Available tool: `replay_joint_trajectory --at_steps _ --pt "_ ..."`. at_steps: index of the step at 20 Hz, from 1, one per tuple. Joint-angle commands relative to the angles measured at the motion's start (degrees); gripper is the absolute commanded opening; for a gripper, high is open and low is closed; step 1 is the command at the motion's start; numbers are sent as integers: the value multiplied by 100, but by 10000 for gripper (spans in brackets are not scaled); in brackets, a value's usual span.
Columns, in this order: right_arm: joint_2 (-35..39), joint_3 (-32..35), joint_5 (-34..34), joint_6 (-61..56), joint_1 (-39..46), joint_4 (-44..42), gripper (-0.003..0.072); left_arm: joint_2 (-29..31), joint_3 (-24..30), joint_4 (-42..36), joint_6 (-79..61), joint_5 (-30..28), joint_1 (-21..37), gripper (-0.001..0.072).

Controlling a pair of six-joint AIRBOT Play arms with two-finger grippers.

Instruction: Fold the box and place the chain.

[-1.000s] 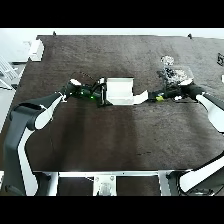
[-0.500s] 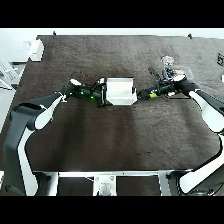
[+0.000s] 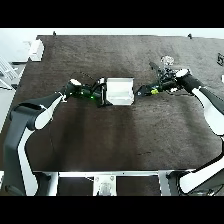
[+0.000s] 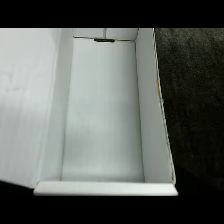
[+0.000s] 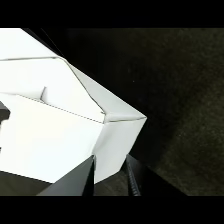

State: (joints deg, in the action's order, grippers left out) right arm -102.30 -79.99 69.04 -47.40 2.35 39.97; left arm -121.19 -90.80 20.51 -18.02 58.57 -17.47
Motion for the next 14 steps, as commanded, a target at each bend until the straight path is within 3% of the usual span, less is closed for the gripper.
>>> replay_joint_trajectory --at_steps 1,3,5,7,14 --pt "72 -20 11 -20 -2 -129 276 2 -7 0 0 -4 4 473" --pt "98 -33 7 -20 -7 -208 341 2 -7 2 0 -2 4 473" --pt "94 -28 2 -20 -55 -203 351 2 -7 2 0 -2 4 473" --pt "94 -28 0 -59 -221 -107 484 2 -7 2 0 0 4 474" --pt "94 -33 -44 -363 -420 227 511 2 -7 2 0 0 4 474"
